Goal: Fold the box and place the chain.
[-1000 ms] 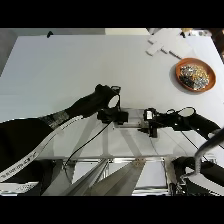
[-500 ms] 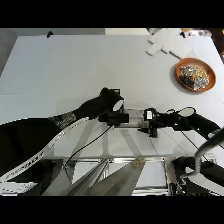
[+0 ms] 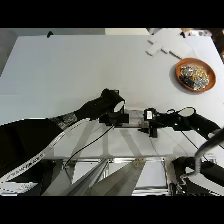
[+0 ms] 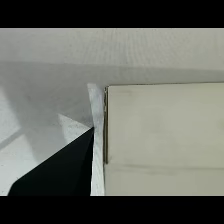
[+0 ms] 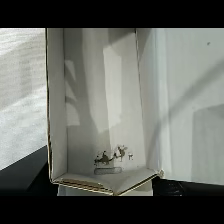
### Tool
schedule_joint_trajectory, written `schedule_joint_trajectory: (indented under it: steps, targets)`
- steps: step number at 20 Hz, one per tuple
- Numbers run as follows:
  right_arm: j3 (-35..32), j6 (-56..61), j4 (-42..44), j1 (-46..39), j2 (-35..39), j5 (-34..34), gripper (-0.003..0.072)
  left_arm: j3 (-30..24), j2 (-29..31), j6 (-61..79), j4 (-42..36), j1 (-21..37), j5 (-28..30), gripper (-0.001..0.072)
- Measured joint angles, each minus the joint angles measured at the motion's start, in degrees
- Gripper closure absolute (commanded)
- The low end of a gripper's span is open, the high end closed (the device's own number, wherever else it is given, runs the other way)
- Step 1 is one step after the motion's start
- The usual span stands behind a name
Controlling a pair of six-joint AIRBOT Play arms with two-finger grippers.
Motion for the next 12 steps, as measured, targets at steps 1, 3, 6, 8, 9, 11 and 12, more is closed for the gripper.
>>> schedule_joint_trajectory:
  steps: [1, 3, 6, 8, 9, 11, 12]
  targets:
    - [0.0, 0.0, 0.0, 0.0, 0.0, 0.0, 0.0292, 0.0, 0.0, 0.0, 0.0, 0.0, 0.0, 0.0442]
    - [0.0, 0.0, 0.0, 0.0, 0.0, 0.0, 0.0292, 0.0, 0.0, -0.2, 0.0, 0.0, -0.1, 0.0448]
    - [0.0, 0.0, 0.0, 0.0, 0.0, 0.0, 0.0292, 0.0, 0.0, -0.2, -0.3, 0.0, -0.2, 0.0613]
    - [0.0, 0.0, 0.0, 0.0, 0.0, 0.0, 0.0292, 0.0, 0.1, -0.2, -0.4, 0.2, -0.5, 0.0628]
    - [0.0, 0.0, 0.0, 0.0, 0.0, 0.0, 0.0292, 0.0, 0.1, -0.2, -0.4, 0.2, -0.6, 0.0628]
    - [0.0, 0.0, 0.0, 0.0, 0.0, 0.0, 0.0292, 0.0, 0.3, -0.2, -0.3, 0.4, -1.1, 0.0634]
    - [0.0, 0.0, 0.0, 0.0, 0.0, 0.0, 0.0292, 0.0, 0.5, -0.2, -0.4, 0.5, -1.2, 0.0659]
